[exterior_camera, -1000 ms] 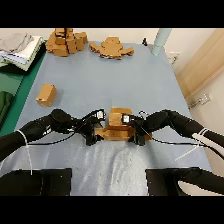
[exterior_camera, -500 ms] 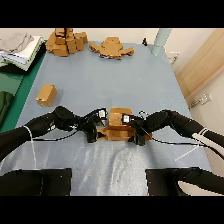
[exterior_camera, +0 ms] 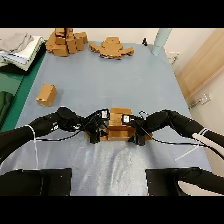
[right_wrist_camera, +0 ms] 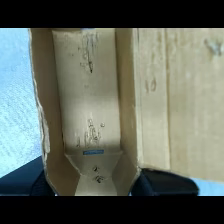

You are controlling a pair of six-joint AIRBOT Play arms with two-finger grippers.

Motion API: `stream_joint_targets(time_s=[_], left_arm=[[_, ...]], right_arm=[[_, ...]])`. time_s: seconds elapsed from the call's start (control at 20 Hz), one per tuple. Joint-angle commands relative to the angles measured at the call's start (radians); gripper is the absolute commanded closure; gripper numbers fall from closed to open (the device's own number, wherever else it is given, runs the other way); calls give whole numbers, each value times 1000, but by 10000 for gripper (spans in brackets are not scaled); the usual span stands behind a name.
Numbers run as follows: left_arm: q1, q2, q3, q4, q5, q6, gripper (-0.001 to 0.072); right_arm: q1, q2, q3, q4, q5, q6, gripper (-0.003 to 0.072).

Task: Fold the box.

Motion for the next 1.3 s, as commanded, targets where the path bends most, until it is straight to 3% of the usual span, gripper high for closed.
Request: stream_joint_targets(time_s=[0.0,0.5,0.55,0.6,0.95,1.0,1.05,1.1,1.25], left_arm=[[-13,-16,0,-32,-1,5,427],[-19,-23,0,-96,2,5,428],[-19,-23,0,-96,2,5,478],[-19,-23,0,-95,2,7,623],[-19,-53,0,-99,-8,8,625],[-19,-53,0,-100,-8,8,612],[-19,-53,0,-100,-8,8,413],[-19,-53,0,-100,-10,8,284],[-19,-53,0,-103,-11,8,287]], right_arm=[[0,0,0,0,0,0,94],[0,0,0,0,0,0,94],[0,0,0,0,0,0,94],[0,0,1,0,0,1,94],[0,0,0,0,0,0,93],[0,0,0,0,0,0,94],[0,0,0,0,0,0,94],[0,0,0,0,0,0,94],[0,0,0,0,0,0,94]])
